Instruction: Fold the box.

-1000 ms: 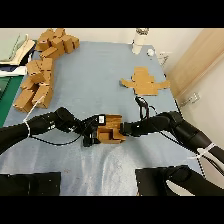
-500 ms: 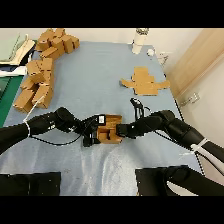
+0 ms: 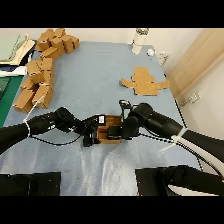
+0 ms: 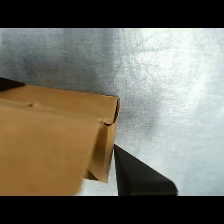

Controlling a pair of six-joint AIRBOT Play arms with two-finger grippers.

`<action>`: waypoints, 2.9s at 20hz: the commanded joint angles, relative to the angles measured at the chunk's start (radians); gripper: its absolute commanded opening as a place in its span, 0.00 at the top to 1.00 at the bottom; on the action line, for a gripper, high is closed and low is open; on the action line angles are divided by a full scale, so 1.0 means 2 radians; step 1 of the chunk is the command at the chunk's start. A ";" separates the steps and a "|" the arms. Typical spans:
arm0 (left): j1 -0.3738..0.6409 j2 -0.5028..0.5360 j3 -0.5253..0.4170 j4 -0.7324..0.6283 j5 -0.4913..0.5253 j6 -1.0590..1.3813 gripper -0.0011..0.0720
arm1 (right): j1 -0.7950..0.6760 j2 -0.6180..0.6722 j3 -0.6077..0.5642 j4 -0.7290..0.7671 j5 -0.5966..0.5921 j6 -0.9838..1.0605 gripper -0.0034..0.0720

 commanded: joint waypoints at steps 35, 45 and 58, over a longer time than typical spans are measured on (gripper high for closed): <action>0.000 0.000 0.000 0.000 0.000 0.000 0.26 | -0.046 0.096 0.050 -0.018 -0.108 0.015 0.83; 0.000 0.000 0.000 0.000 0.000 0.000 0.26 | -0.375 -0.122 0.050 0.435 -0.037 -0.580 0.95; 0.000 0.000 0.000 -0.002 -0.001 0.000 0.26 | -0.232 -0.089 0.039 0.418 -0.107 -0.786 0.95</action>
